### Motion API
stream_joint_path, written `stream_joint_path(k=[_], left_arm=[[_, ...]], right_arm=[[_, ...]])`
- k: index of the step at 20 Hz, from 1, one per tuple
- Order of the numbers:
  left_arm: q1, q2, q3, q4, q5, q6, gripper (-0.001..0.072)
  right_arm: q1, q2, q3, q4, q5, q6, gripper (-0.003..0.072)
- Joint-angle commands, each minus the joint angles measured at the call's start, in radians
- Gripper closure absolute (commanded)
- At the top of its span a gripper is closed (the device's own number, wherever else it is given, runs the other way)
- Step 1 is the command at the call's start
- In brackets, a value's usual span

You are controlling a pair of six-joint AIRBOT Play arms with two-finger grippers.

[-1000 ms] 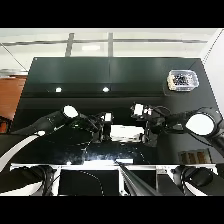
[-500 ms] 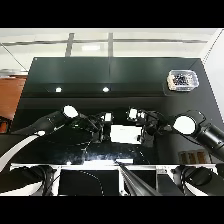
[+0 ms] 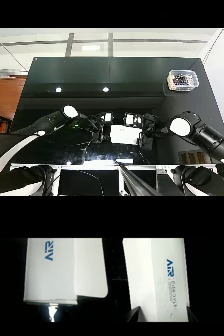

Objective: Fold the box and place the chain.

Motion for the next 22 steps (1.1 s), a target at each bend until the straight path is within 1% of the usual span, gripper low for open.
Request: stream_joint_path(k=[1, 9, 10, 11, 12, 14, 15, 16, 17, 22], left_arm=[[-0.001, -0.001, 0.000, 0.000, 0.000, 0.000, 0.0427], [-0.001, -0.001, 0.000, 0.000, 0.000, 0.000, 0.0427], [-0.001, -0.001, 0.000, 0.000, 0.000, 0.000, 0.0427], [-0.001, -0.001, 0.000, 0.000, 0.000, 0.000, 0.0428], [-0.001, -0.001, 0.000, 0.000, 0.000, 0.000, 0.0427], [-0.001, -0.001, 0.000, 0.000, 0.000, 0.000, 0.0427], [-0.001, -0.001, 0.000, 0.000, 0.000, 0.000, 0.0428], [-0.001, -0.001, 0.000, 0.000, 0.000, 0.000, 0.0427], [-0.001, -0.001, 0.000, 0.000, 0.000, 0.000, 0.0427], [-0.001, -0.001, 0.000, 0.000, 0.000, 0.000, 0.0427]], right_arm=[[0.005, -0.005, -0.007, -0.006, -0.039, -0.018, -0.0017], [0.005, -0.018, -0.010, -0.011, -0.059, -0.018, -0.0009], [0.005, -0.018, -0.010, -0.011, -0.059, -0.018, 0.0013], [0.005, -0.018, -0.010, -0.010, -0.056, -0.018, 0.0129], [0.005, -0.018, -0.010, -0.009, -0.053, -0.018, 0.0153], [0.005, -0.018, -0.010, -0.004, -0.047, -0.017, 0.0154], [0.005, -0.018, -0.010, -0.004, -0.043, -0.014, 0.0192], [0.005, -0.018, -0.010, -0.004, -0.030, -0.014, 0.0376], [0.005, -0.018, -0.010, -0.004, -0.018, -0.014, 0.0447], [0.005, -0.017, -0.010, 0.014, -0.003, -0.014, 0.0448]])
